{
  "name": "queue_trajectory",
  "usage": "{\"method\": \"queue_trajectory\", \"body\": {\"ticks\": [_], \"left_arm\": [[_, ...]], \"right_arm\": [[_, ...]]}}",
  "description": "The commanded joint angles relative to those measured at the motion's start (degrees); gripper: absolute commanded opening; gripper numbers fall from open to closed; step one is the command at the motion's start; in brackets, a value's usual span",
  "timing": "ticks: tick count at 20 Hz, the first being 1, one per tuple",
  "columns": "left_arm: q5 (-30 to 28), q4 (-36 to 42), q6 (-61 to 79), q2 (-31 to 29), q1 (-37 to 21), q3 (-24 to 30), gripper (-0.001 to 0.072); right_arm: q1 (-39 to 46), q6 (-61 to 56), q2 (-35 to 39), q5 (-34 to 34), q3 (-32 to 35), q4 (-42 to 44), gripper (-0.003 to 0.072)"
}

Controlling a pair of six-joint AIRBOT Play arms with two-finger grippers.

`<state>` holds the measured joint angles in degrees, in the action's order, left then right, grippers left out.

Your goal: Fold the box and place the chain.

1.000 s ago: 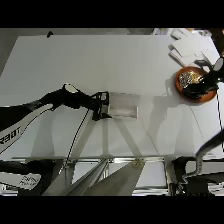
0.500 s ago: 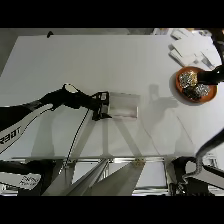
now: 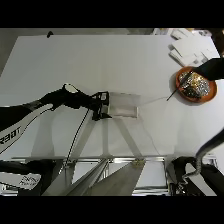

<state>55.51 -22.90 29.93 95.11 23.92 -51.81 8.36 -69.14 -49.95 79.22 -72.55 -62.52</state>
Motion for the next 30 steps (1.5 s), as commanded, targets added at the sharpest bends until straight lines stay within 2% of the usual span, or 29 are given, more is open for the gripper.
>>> {"method": "queue_trajectory", "body": {"ticks": [1, 6, 10, 13, 19, 24, 30], "left_arm": [[-0.02, -0.02, 0.02, -0.02, -0.02, 0.02, 0.0088], [-0.02, -0.02, 0.02, -0.02, -0.02, 0.02, 0.0088], [0.00, -0.02, 0.02, -0.02, -0.02, 0.02, 0.0088], [-0.02, -0.02, 0.00, -0.02, -0.02, 0.02, 0.0088], [0.00, -0.02, 0.02, -0.02, -0.02, 0.02, 0.0088], [-0.02, -0.02, 0.00, -0.02, -0.02, 0.02, 0.0088], [-0.02, -0.02, 0.02, -0.02, -0.02, 0.00, 0.0088]], "right_arm": [[-8.81, -0.07, 5.57, 2.69, 0.02, 1.62, 0.0018], [-21.20, -2.80, 6.60, 0.92, 0.35, 3.23, 0.0018], [-30.29, -3.80, 6.40, -6.86, 1.86, 2.93, 0.0018], [-34.95, -4.57, 5.46, -14.49, 5.86, 2.80, 0.0018], [-39.93, -4.52, -3.50, -24.35, 12.00, 2.78, 0.0018], [-42.16, -4.50, -12.07, -24.37, 12.98, 1.46, 0.0018], [-43.06, -6.99, -13.27, -25.44, 16.59, -2.05, 0.0019]]}}
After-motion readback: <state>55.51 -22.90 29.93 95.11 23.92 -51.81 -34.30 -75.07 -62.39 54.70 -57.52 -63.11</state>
